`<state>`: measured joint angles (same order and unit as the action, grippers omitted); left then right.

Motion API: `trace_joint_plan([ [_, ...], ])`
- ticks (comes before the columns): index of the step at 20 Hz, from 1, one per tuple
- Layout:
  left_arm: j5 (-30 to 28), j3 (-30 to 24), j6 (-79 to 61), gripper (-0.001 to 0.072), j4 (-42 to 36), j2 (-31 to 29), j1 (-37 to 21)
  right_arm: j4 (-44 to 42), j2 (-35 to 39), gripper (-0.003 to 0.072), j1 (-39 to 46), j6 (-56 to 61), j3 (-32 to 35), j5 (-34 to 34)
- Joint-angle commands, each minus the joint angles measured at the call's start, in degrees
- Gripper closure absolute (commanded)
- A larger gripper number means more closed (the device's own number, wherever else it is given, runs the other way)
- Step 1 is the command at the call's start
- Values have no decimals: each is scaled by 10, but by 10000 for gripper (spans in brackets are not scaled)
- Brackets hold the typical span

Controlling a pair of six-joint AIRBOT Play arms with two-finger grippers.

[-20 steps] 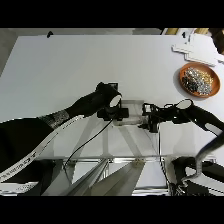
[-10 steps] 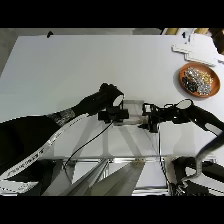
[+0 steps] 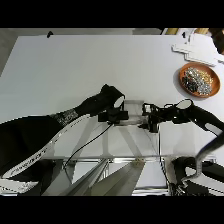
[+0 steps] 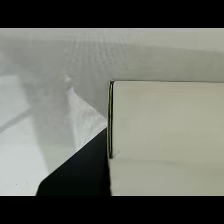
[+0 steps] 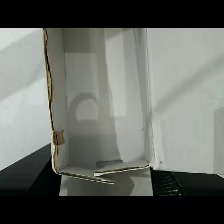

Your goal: Fold the box and place the chain.

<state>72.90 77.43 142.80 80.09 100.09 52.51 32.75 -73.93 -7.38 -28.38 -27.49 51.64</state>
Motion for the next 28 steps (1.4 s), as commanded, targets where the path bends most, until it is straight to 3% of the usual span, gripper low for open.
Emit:
trace_joint_plan([
  [1, 3, 0, 0, 525, -3, -2, -1, 0, 0, 285, 0, 0, 0, 0],
  [5, 11, 0, -3, 525, -3, -13, -8, 0, 0, 285, 0, 0, 0, 0],
  [9, 10, 0, -18, 708, -1, -18, -12, 0, 0, 285, 0, 0, 0, 0],
  [12, 11, 0, -25, 708, -1, -17, -13, 0, 0, 285, 0, 0, 0, 0],
  [13, 11, 0, -27, 683, -2, -18, -14, 0, 0, 285, 0, 0, 0, 0],
  [16, 11, 0, -71, 417, -3, -30, -16, 0, 0, 285, 0, 0, 0, 0],
  [21, 16, 0, -225, 417, -10, -86, -42, 0, 0, 285, 0, 0, 0, 0],
  [24, 85, -7, -375, 416, -10, -150, -62, 0, 0, 285, 0, 0, 0, 0],
  [26, 89, -41, -442, 402, -11, -209, -76, 0, 0, 285, 0, 0, 0, 0],
  [28, 45, -104, -554, 90, -30, -274, -103, 0, 0, 285, 0, 0, 0, 0],
])
